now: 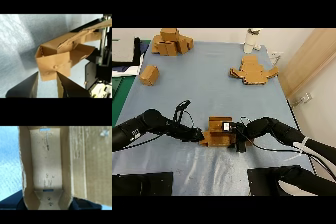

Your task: Fold the box.

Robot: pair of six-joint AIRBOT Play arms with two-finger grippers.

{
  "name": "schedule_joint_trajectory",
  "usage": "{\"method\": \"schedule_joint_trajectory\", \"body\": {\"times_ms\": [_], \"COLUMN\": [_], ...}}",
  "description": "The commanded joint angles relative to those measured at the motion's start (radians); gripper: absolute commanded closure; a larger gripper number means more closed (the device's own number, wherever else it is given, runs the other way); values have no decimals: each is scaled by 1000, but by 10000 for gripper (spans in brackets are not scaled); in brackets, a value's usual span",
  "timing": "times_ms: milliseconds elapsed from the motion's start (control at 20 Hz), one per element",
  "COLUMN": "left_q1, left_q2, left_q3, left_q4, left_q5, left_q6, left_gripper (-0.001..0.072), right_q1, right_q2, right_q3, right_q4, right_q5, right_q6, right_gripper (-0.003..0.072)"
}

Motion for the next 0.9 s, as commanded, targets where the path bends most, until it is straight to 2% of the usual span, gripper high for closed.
{"method": "schedule_joint_trajectory", "body": {"times_ms": [0, 100, 150, 200, 550, 850], "left_q1": [-1, -1, -1, -1, -1, -1], "left_q2": [-10, -10, -10, -10, -11, -14], "left_q3": [10, 10, 10, 10, 11, 11], "left_q4": [-9, -45, -70, -86, -98, -231], "left_q5": [-24, -13, -1, 19, 45, 4], "left_q6": [6, 7, 10, 16, 14, 109], "left_gripper": [370, 341, 157, 5, 6, 6], "right_q1": [0, 0, 0, 0, 0, 0], "right_q2": [0, 0, 0, 0, 0, 0], "right_q3": [-1, -1, -1, -1, -1, -1], "right_q4": [0, 0, 0, 0, 0, 0], "right_q5": [0, 0, 0, 0, 0, 0], "right_q6": [0, 0, 0, 0, 0, 0], "right_gripper": [117, 117, 117, 117, 117, 117]}}
